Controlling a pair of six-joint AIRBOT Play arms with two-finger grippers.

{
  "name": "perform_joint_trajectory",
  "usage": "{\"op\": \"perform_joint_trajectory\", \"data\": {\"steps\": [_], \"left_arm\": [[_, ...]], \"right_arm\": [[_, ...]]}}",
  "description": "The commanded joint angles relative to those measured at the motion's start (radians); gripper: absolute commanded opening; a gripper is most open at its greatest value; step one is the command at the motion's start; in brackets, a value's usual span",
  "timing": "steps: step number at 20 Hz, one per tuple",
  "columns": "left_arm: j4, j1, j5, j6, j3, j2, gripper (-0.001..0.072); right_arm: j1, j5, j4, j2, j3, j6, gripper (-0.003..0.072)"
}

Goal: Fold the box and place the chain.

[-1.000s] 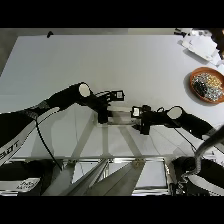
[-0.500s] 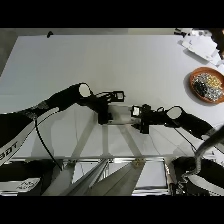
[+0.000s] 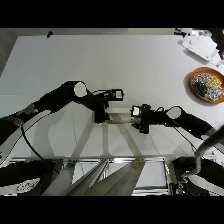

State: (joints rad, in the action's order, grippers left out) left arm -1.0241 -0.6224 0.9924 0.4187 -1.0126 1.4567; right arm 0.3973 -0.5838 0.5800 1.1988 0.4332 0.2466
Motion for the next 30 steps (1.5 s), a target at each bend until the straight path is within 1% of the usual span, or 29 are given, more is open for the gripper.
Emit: {"op": "perform_joint_trajectory", "data": {"steps": [1,3,6,7,8,9,11,12,13,15,16,17,19,20,21,23,25,26,28,30], "left_arm": [[-0.054,0.008,0.027,0.039,0.000,-0.031,0.0537],[-0.054,0.046,0.042,0.064,0.000,-0.059,0.0537],[-0.054,0.143,0.089,0.141,0.000,-0.134,0.0534],[-0.054,0.173,0.125,0.164,0.000,-0.160,0.0502],[-0.050,0.200,0.180,0.184,0.000,-0.185,0.0195],[-0.039,0.215,0.236,0.164,0.000,-0.205,0.0015],[0.009,0.209,0.308,0.116,0.001,-0.211,0.0006],[0.046,0.191,0.320,0.091,0.005,-0.206,0.0006],[0.082,0.160,0.315,0.058,0.010,-0.195,0.0006],[0.187,0.085,0.260,0.030,0.012,-0.161,0.0008],[0.240,0.048,0.215,0.015,0.013,-0.140,0.0008],[0.269,0.010,0.144,-0.008,0.013,-0.120,0.0008],[0.276,-0.037,-0.050,-0.009,0.012,-0.092,0.0008],[0.294,-0.043,-0.153,0.002,0.012,-0.079,0.0007],[0.341,-0.040,-0.245,0.013,0.012,-0.058,0.0007],[0.418,-0.021,-0.349,0.016,0.012,-0.014,0.0007],[0.432,-0.005,-0.393,0.045,0.012,0.029,0.0007],[0.431,0.002,-0.399,0.059,0.012,0.051,0.0007],[0.420,0.009,-0.376,0.080,0.012,0.091,0.0007],[0.396,0.011,-0.309,0.087,0.012,0.127,0.0008]], "right_arm": [[0.000,-0.003,-0.002,-0.001,-0.001,-0.002,0.0252],[0.000,-0.003,-0.002,-0.001,-0.001,-0.002,0.0252],[0.000,-0.003,-0.002,-0.001,-0.001,-0.002,0.0252],[0.000,-0.003,-0.002,-0.001,-0.001,-0.002,0.0252],[0.000,-0.003,-0.002,-0.001,-0.001,-0.002,0.0252],[0.000,-0.003,-0.002,-0.001,-0.001,-0.002,0.0252],[0.000,-0.003,-0.002,-0.001,-0.001,-0.002,0.0252],[0.000,-0.002,-0.002,-0.001,-0.001,-0.002,0.0252],[0.000,-0.002,-0.002,-0.001,-0.001,-0.002,0.0252],[0.000,-0.003,-0.002,-0.001,-0.001,-0.002,0.0252],[0.000,-0.003,-0.002,-0.001,-0.001,-0.002,0.0252],[0.000,-0.003,-0.002,-0.001,-0.001,-0.002,0.0252],[0.000,-0.003,-0.002,-0.001,-0.001,-0.002,0.0252],[0.000,-0.003,-0.002,-0.001,-0.001,-0.002,0.0252],[0.000,-0.003,-0.002,-0.001,-0.001,-0.002,0.0252],[0.000,-0.003,-0.002,-0.001,-0.001,-0.002,0.0252],[0.000,-0.003,-0.002,-0.001,-0.001,-0.002,0.0252],[0.000,-0.003,-0.002,-0.001,-0.001,-0.002,0.0252],[0.000,-0.003,-0.002,-0.001,-0.001,-0.002,0.0252],[0.000,-0.003,-0.002,-0.001,-0.001,-0.002,0.0252]]}}
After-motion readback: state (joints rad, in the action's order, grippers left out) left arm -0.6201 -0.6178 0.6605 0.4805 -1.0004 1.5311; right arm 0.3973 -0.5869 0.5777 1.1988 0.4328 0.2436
